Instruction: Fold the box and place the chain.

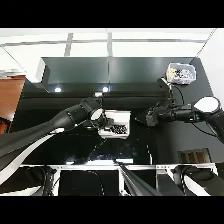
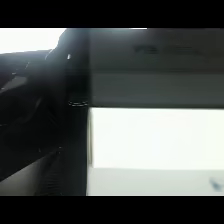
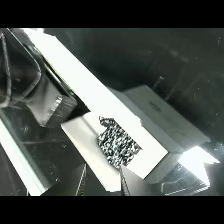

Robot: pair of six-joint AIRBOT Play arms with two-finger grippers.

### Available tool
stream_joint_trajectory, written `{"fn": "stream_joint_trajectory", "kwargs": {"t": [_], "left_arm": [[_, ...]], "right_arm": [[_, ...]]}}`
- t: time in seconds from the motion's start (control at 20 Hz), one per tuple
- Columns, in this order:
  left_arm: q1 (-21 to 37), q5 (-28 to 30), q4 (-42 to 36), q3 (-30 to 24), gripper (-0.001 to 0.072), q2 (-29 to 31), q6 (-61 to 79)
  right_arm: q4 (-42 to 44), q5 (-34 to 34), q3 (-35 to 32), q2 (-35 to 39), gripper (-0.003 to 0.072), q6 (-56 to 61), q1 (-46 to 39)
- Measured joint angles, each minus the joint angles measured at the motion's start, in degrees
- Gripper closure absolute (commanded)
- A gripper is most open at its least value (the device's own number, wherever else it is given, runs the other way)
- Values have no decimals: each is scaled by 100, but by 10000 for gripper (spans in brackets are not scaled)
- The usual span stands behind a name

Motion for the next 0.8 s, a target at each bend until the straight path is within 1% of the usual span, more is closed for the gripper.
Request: {"fn": "stream_joint_trajectory", "kwargs": {"t": [0.15, 0.25, 0.35, 0.45, 0.55, 0.65, 0.75, 0.8], "left_arm": [[9, -44, 216, -15, 184, 540, 286], [129, -131, 396, -249, 185, 1086, 498], [496, -138, 540, -693, 186, 1626, 616], [1156, 24, 304, -1292, 186, 2157, 953], [1937, 299, -680, -1878, 185, 2518, 2050], [2573, 426, -2074, -2330, 177, 2673, 3825], [3010, 413, -3254, -2677, -9, 2695, 6081], [3115, 385, -3700, -2802, -9, 2673, 7187]], "right_arm": [[-26, 68, 0, 0, 424, 0, -20], [-44, 83, 0, 0, 424, 0, -24], [-83, 87, 0, 0, 424, 0, -24], [-125, 81, 0, 0, 424, 0, -24], [-138, 61, 0, 0, 423, 0, -24], [-160, -4, 0, 0, 424, 0, -24], [-164, -83, 0, 0, 424, 0, -24], [-166, -103, 0, 0, 424, 0, -24]]}}
